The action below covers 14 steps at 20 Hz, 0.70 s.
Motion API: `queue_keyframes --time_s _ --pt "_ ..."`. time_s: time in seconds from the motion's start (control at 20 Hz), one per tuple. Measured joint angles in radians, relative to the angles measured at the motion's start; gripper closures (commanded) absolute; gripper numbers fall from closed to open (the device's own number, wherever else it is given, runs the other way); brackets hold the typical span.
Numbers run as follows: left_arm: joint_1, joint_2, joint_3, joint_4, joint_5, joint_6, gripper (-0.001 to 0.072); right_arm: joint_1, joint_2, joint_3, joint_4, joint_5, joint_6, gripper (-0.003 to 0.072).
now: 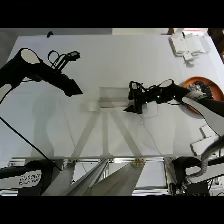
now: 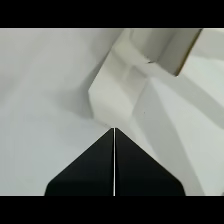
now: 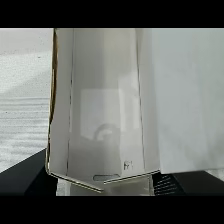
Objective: Fold the box and place the chain.
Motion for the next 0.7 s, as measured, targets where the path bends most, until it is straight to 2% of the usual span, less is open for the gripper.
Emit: queue_keyframes --time_s 0.15,0.45,0.7 --pt "0.011 -0.007 -0.03 0.047 0.034 -0.185 0.0698 0.0 0.0 0.0 0.0 0.0 0.0 0.0166" --pt "-0.026 -0.013 -0.195 0.079 0.15 -0.356 0.0698 0.0 0.0 0.0 0.0 0.0 0.0 0.0166" --pt "-0.062 -0.013 -0.306 -0.059 0.251 -0.332 0.0697 0.0 0.0 0.0 0.0 0.0 0.0 0.0166"
